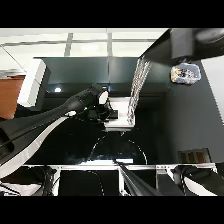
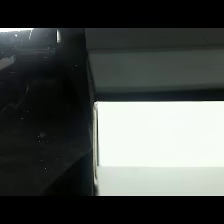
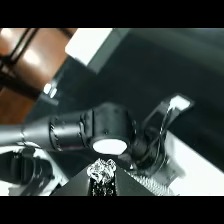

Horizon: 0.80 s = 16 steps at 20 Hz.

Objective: Fold the box and place the chain.

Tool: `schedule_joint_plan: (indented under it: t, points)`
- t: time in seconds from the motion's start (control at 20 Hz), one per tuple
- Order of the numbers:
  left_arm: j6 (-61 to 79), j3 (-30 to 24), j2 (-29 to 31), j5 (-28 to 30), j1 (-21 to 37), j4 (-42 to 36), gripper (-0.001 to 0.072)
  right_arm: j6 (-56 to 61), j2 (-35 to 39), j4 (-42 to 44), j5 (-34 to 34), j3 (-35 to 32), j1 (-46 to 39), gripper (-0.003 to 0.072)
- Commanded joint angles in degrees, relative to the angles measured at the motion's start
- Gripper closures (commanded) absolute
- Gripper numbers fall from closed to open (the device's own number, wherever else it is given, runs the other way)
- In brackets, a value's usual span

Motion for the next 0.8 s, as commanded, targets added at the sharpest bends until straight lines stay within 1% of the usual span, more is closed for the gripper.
schedule_joint_plan:
  t: [0.0,0.15,0.25,0.35,0.55,0.65,0.75]
  points:
    - [0.00,0.04,0.04,0.09,0.04,0.00,0.0680,-0.68,-0.02,0.00,-2.25,-7.54,2.08,0.0669]
    - [0.00,0.04,0.04,0.15,0.04,0.00,0.0680,-1.40,0.00,-1.25,-3.17,-14.51,2.64,0.0669]
    - [0.00,0.04,0.04,0.13,0.04,0.00,0.0680,-1.07,-0.02,-4.98,-5.46,-19.74,2.62,0.0669]
    - [0.00,0.04,0.04,0.13,0.04,0.00,0.0680,0.17,-0.02,-5.92,-9.14,-25.94,2.67,0.0669]
    - [0.00,0.04,0.04,0.13,0.04,0.00,0.0680,0.87,-0.09,-4.94,-18.51,-38.01,4.79,0.0668]
    - [0.00,0.04,0.04,0.13,0.04,0.00,0.0680,0.94,-0.33,-4.50,-22.18,-41.64,5.86,0.0668]
    - [0.00,0.04,0.04,0.11,0.04,0.00,0.0680,1.25,-0.48,-4.39,-24.46,-43.06,6.56,0.0667]
